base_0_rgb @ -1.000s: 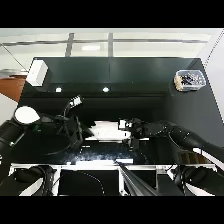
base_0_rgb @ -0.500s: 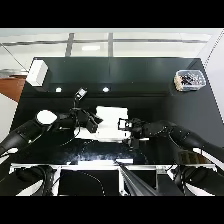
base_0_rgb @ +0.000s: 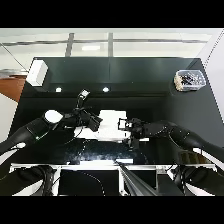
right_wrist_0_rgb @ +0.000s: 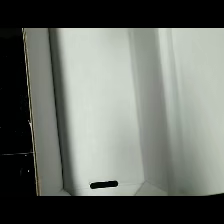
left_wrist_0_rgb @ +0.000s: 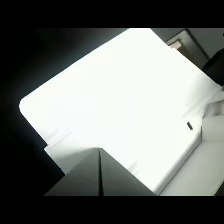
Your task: Fold the box and place the chain.
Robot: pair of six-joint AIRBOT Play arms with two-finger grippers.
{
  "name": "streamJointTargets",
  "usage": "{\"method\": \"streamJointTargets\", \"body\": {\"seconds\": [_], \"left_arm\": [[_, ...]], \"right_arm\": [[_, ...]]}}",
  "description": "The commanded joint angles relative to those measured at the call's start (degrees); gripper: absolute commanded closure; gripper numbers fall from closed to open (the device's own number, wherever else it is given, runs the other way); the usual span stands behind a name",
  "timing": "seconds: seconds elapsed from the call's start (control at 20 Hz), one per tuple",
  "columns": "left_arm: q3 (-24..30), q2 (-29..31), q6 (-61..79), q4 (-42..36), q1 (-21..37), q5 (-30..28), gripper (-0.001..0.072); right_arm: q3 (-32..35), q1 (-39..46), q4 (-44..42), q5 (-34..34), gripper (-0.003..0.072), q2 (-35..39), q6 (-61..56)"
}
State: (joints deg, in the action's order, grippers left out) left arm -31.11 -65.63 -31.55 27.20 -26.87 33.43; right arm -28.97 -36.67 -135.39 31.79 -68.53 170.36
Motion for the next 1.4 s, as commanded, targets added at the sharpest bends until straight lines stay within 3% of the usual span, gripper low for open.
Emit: {"method": "streamJointTargets", "body": {"seconds": [0.0, 0.15, 0.2, 0.25, 0.3, 0.35, 0.55, 0.75, 1.0, 1.35], "left_arm": [[-2.73, 1.03, 1.57, 5.20, 3.69, 4.74, 0.0678], [-6.69, 3.19, 1.60, 11.34, 10.71, 17.77, 0.0672], [-8.07, 3.74, 1.60, 16.55, 13.20, 23.02, 0.0568], [-8.98, 4.15, 1.55, 21.27, 15.34, 27.19, 0.0355], [-9.46, 4.50, 1.55, 24.98, 17.59, 30.84, 0.0097], [-9.44, 4.66, 1.49, 26.53, 19.34, 32.81, -0.0002], [-8.74, 4.59, 11.54, 33.09, 19.02, 39.26, 0.0000], [-5.14, 4.59, 19.96, 31.67, 14.99, 30.49, 0.0000], [1.27, 4.57, 33.79, 21.14, 11.28, 16.11, 0.0010], [1.84, 2.84, 41.83, 20.41, 7.85, 16.04, 0.0026]], "right_arm": [[0.04, 0.00, 0.00, -0.04, 0.0297, -0.04, -0.02], [0.04, 0.00, 0.00, -0.02, 0.0297, -0.04, -0.83], [0.04, 0.00, 0.00, -0.02, 0.0297, -0.04, -0.90], [0.04, 0.00, 0.00, -0.02, 0.0297, -0.04, -0.87], [0.04, 0.00, 0.00, -0.02, 0.0297, -0.04, -0.90], [0.04, 0.00, 0.00, -0.02, 0.0297, -0.04, -0.87], [0.04, 0.00, 0.00, -0.02, 0.0297, -0.04, -0.87], [0.04, 0.00, 0.00, -0.04, 0.0297, -0.04, -0.87], [0.04, 0.00, 0.00, -0.02, 0.0297, -0.07, -0.90], [0.04, 0.00, 0.00, 0.02, 0.0297, -0.04, -0.87]]}}
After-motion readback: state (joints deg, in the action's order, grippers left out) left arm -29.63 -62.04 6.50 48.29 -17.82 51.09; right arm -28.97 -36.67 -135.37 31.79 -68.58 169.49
